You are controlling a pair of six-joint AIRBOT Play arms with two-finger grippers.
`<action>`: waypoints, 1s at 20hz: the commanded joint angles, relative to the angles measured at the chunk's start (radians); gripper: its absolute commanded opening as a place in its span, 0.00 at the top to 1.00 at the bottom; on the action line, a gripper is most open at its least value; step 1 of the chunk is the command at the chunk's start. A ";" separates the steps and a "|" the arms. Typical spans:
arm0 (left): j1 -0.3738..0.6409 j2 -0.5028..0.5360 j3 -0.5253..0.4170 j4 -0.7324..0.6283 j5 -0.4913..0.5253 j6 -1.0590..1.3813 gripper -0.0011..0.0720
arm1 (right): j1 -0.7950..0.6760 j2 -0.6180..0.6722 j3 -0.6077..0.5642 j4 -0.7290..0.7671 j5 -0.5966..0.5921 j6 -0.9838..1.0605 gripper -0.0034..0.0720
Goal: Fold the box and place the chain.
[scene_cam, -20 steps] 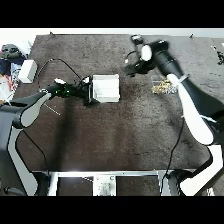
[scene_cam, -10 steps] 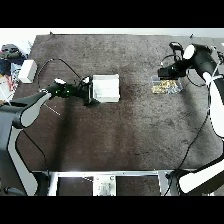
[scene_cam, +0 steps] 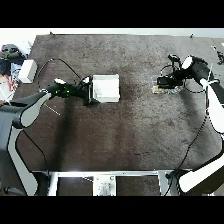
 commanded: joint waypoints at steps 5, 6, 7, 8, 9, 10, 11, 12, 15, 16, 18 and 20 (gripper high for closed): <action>0.001 -0.001 0.001 0.000 0.000 0.001 0.51 | -0.001 -0.032 -0.003 -0.037 -0.018 -0.003 0.60; 0.001 0.000 0.001 0.000 0.000 0.001 0.51 | -0.001 -0.039 -0.003 -0.037 -0.010 -0.003 0.60; 0.001 0.000 0.001 0.000 0.000 0.000 0.51 | -0.001 -0.043 -0.003 -0.037 -0.009 -0.003 0.60; 0.001 0.000 0.001 0.000 0.000 0.000 0.51 | -0.001 -0.045 -0.003 -0.038 -0.009 -0.003 0.76; 0.001 0.000 0.001 0.000 0.000 0.000 0.51 | -0.001 -0.044 -0.003 -0.037 -0.010 0.001 0.82; 0.001 -0.001 0.001 0.000 0.000 0.001 0.51 | 0.000 -0.044 -0.001 -0.037 -0.009 0.000 0.82; 0.001 -0.001 0.001 0.000 0.000 0.000 0.51 | 0.000 -0.043 0.002 -0.037 -0.010 0.000 0.82; 0.001 -0.001 0.001 0.000 0.000 0.000 0.51 | 0.000 -0.040 0.003 -0.037 -0.010 0.000 0.83; 0.001 0.000 0.001 0.000 0.000 0.000 0.51 | 0.004 -0.018 0.025 -0.023 -0.010 0.000 0.94; 0.001 0.000 0.001 0.000 0.000 0.000 0.51 | 0.008 0.000 0.028 -0.022 -0.017 0.000 0.94; 0.001 -0.001 0.001 0.000 0.000 0.000 0.51 | 0.016 0.048 0.028 -0.023 -0.017 0.000 0.94; 0.001 0.000 0.001 0.000 0.000 0.000 0.51 | 0.026 0.105 0.028 -0.022 -0.003 -0.005 0.94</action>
